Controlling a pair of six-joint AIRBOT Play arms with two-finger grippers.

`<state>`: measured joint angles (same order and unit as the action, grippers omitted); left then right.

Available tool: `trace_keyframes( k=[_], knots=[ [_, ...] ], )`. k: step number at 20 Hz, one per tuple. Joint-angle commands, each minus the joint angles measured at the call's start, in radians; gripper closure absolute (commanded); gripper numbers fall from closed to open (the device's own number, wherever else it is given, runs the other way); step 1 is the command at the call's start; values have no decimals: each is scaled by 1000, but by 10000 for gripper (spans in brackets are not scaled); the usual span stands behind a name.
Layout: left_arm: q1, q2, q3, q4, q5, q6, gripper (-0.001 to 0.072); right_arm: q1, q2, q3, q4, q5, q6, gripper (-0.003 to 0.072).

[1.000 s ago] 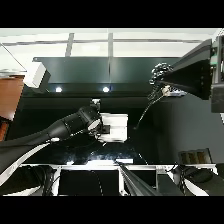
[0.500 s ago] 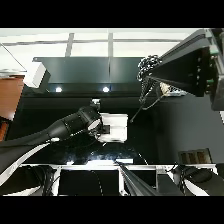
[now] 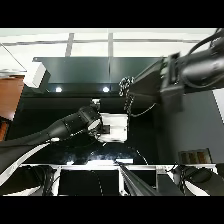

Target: Fold the box and place the chain.

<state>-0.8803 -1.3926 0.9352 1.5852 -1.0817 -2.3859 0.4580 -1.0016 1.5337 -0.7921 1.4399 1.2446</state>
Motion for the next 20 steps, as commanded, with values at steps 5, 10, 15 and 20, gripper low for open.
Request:
trace_keyframes(
  k=[5,10,15,20],
  knots=[
    [0,0,0,1,2,0,678,50,-3,-220,8,-96,4,653],
    [0,0,0,0,3,0,678,99,-9,-240,37,-133,-3,653],
    [0,0,0,0,3,0,678,70,-9,-158,108,-122,-11,654],
    [0,0,0,0,3,0,678,73,-10,-143,76,-59,-10,653]
  ],
)
